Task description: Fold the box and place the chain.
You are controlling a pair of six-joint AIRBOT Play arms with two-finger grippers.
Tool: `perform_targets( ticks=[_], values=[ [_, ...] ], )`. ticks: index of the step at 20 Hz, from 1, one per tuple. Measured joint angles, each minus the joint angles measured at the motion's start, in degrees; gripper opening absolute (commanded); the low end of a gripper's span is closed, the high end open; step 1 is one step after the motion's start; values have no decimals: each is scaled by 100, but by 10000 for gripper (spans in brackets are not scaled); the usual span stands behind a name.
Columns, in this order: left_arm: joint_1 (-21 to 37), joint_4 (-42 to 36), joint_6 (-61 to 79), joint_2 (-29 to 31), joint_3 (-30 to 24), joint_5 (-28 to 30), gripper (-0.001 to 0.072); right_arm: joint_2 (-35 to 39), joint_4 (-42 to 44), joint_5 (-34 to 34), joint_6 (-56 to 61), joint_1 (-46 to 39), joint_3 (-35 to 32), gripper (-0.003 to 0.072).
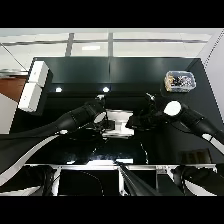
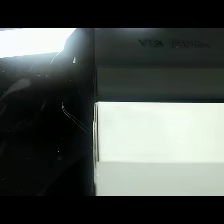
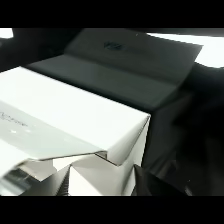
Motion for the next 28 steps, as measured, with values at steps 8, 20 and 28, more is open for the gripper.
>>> perform_targets(
  ticks=[8,20,28],
  values=[
    [2,0,39,0,0,4,32,-83,-1379,-24,1545,678,431,427],
    [0,-2,37,0,0,7,32,-678,-2800,525,2802,1443,1104,312],
    [2,-2,35,0,0,9,32,-909,-3418,778,3447,1786,1279,311]
  ],
)
